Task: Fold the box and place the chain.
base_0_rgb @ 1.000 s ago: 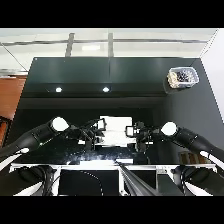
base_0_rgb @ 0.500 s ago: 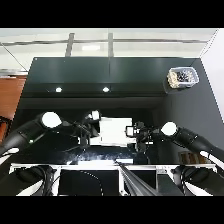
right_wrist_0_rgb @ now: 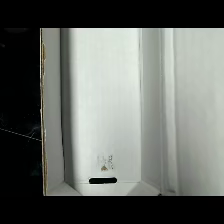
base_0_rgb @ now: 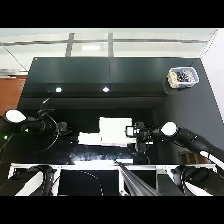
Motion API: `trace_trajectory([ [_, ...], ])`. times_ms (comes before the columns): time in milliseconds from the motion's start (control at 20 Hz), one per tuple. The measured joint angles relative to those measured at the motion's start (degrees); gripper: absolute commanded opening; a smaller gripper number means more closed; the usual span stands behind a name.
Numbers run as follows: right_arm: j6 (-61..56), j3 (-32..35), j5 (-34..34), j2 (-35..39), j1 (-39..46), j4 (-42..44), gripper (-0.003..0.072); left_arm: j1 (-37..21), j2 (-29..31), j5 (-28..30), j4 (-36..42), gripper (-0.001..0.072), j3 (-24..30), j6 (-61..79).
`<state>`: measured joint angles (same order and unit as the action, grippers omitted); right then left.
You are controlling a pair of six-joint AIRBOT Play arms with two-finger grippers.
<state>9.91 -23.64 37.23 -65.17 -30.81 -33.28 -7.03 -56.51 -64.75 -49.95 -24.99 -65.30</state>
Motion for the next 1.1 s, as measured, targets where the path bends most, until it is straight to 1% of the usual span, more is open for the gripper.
trace_trajectory([
  [50, 0.0, 0.0, 0.0, 0.0, 0.0, 0.0, 0.0481, -1.2, -0.8, -0.2, 2.3, 0.0022, 2.0, -0.8],
  [150, 0.0, 0.0, 0.0, 0.0, 0.0, 0.0, 0.0481, -1.2, -2.6, -0.4, 5.7, 0.0023, 5.0, -1.9],
  [350, 0.0, 0.0, 0.0, 0.0, 0.0, 0.0, 0.0482, 4.2, -6.1, 3.1, 11.2, 0.0023, 7.5, -2.6],
  [550, 0.0, 0.0, 0.0, 0.0, 0.0, 0.0, 0.0482, 11.7, -8.6, 5.9, 15.8, 0.0024, 8.2, -2.8],
  [650, 0.0, 0.0, 0.0, 0.0, 0.0, 0.0, 0.0482, 14.4, -9.1, 7.2, 17.6, 0.0023, 8.3, -2.0],
  [900, 0.0, 0.0, 0.0, 0.0, 0.0, 0.0, 0.0482, 16.8, -9.3, 8.9, 20.7, 0.0023, 8.3, 1.0],
  [1000, 0.0, 0.0, 0.0, 0.0, 0.0, 0.0, 0.0481, 17.1, -9.2, 7.8, 21.4, 0.0024, 7.5, 1.8],
  [1050, 0.0, 0.0, 0.0, 0.0, 0.0, 0.0, 0.0481, 17.2, -9.2, 6.7, 21.4, 0.0095, 6.9, 2.0],
  [1100, 0.0, 0.0, 0.0, 0.0, 0.0, 0.0, 0.0482, 17.2, -9.1, 5.5, 21.5, 0.0319, 6.0, 2.4],
])
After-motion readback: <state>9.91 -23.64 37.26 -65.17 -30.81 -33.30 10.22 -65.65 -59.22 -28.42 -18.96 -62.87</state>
